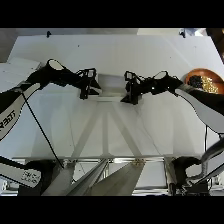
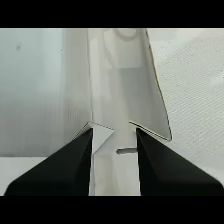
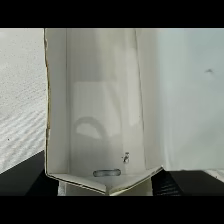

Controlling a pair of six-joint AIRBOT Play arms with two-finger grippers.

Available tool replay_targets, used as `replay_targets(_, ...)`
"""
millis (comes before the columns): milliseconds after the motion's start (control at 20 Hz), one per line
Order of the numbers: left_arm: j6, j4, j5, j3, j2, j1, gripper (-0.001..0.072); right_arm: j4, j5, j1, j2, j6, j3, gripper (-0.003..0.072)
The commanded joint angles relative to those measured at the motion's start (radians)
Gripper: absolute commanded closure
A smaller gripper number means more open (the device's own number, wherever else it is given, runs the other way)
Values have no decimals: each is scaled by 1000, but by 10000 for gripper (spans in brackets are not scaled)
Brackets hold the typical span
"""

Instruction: Fold the box and place the chain.

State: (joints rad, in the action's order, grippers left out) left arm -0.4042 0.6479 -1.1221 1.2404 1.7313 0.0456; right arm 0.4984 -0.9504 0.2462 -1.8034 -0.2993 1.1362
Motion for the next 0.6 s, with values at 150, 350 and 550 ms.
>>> replay_targets(150,1,-5,1,-17,6,1,356,-1,0,1,0,4,0,226)
replay_targets(350,1,-5,0,-37,6,0,496,-1,0,1,0,4,0,226)
replay_targets(550,1,1,8,-37,-5,-5,577,-1,0,1,0,4,0,226)
